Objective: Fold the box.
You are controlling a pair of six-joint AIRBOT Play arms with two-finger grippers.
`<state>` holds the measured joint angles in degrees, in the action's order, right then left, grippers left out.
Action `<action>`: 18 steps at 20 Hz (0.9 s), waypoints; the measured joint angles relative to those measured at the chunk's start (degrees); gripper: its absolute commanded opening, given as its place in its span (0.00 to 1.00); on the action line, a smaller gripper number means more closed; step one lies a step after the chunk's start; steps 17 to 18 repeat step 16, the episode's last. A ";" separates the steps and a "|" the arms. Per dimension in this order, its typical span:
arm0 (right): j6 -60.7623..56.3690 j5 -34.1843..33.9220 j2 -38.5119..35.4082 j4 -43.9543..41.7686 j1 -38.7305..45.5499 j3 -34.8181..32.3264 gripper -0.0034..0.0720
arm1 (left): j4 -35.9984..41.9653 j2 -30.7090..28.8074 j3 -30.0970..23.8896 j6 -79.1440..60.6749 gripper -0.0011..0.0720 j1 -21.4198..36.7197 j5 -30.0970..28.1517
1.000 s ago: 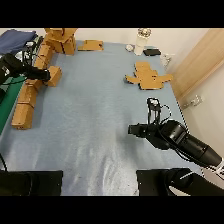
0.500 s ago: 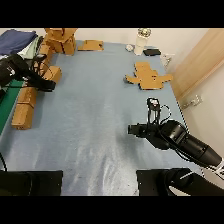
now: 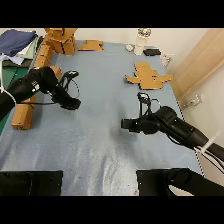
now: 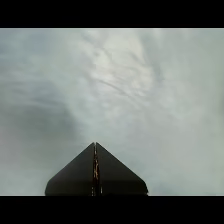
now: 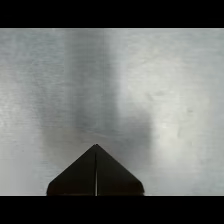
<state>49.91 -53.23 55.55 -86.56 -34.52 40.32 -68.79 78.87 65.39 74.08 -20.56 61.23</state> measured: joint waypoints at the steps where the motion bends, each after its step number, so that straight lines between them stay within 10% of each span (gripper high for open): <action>1: 2.16 -0.35 2.45 -1.75 0.96 2.16 0.05 | 0.44 -1.25 -1.75 1.36 0.02 -2.51 -0.28; 18: 14.38 -3.13 19.12 -16.87 3.43 12.35 0.05 | 1.95 -4.59 -9.81 9.75 0.03 -14.99 -6.32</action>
